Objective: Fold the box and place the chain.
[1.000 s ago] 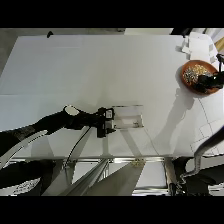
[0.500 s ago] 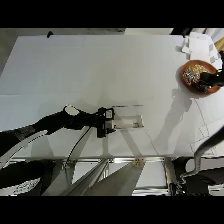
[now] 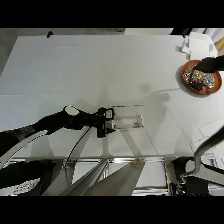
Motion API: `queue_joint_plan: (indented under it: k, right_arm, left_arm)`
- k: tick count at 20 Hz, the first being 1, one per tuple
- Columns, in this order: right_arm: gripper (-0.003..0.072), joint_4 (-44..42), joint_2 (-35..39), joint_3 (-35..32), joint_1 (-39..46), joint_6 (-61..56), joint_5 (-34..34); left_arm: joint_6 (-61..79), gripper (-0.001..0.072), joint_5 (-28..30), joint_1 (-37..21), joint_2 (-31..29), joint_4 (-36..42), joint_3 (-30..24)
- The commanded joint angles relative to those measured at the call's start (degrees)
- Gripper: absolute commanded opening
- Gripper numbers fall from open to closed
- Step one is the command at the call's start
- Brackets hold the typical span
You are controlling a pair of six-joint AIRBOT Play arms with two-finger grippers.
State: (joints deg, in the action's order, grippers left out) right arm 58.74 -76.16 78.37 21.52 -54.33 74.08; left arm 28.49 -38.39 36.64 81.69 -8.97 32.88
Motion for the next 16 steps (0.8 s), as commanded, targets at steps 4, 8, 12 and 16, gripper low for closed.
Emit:
queue_joint_plan:
  k: [4, 8, 12, 16]
  right_arm:
    - [0.0014, -4.0, 11.2, 0.0, -13.6, 0.4, 15.8]
    - [0.0014, -3.9, 18.8, 0.0, -22.5, 0.1, 18.9]
    - [0.0014, -3.0, 24.5, -0.2, -29.3, -1.7, 19.8]
    - [0.0014, -3.0, 27.3, -1.3, -33.4, -2.7, 19.6]
  left_arm:
    - [0.0, 0.0312, 0.0, 0.0, 0.0, 0.0, 0.0]
    - [0.0, 0.0312, 0.0, 0.0, 0.0, 0.0, 0.0]
    - [0.0, 0.0312, 0.0, 0.0, 0.0, 0.0, 0.0]
    - [0.0, 0.0312, 0.0, 0.0, 0.0, 0.0, 0.0]
